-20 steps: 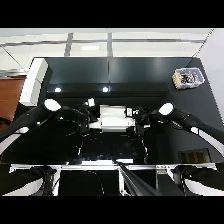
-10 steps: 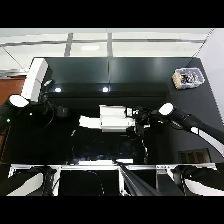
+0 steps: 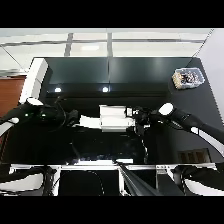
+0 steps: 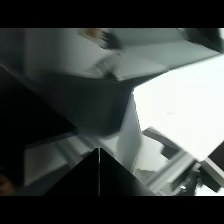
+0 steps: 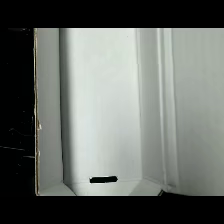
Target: Fold the box and place the chain.
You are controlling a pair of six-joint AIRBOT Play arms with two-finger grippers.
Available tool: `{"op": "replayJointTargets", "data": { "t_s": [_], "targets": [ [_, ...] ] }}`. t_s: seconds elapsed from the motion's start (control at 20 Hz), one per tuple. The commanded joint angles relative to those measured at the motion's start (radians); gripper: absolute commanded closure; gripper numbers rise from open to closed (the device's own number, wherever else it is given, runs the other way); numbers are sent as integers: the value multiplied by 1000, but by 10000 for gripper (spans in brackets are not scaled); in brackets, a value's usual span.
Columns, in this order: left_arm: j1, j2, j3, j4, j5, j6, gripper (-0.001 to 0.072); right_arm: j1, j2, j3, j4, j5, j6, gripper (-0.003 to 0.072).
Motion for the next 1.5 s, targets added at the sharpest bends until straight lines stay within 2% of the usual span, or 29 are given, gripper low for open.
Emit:
{"op": "replayJointTargets", "data": {
  "t_s": [0.0, 0.1, 0.15, 0.2, 0.25, 0.3, 0.45, 0.75, 1.05, 1.2, 1.45],
  "targets": [
    [-80, -52, 6, -112, -5, 61, 684, 1, 0, 0, 0, 1, 0, 490],
    [-112, -54, 28, -114, -19, 83, 677, 1, 0, 0, 0, 1, 0, 490],
    [-117, -54, 43, -115, -33, 100, 649, 1, 0, 0, 0, 1, 0, 490],
    [-119, -54, 61, -114, -45, 100, 465, 1, 0, 0, 0, 1, 0, 490],
    [-117, -54, 80, -114, -56, 100, 238, 1, 0, 0, 0, 1, 0, 490],
    [-116, -54, 99, -114, -68, 100, 103, 1, 0, 0, 0, 1, 0, 490],
    [-131, -54, 156, -111, -99, 100, 88, 1, 0, 0, 0, 1, 0, 490],
    [-258, -54, 238, 5, -95, -4, 91, 1, 0, 0, 0, 0, 0, 490],
    [-363, -54, 284, 156, 12, -251, 92, 1, 0, 0, 0, -1, 0, 489],
    [-430, -54, 304, 318, 65, -427, 92, 1, 0, 0, 0, -1, 0, 490],
    [-589, -54, 364, 671, 68, -746, 92, 1, 0, 0, 0, -1, 0, 490]
  ]
}}
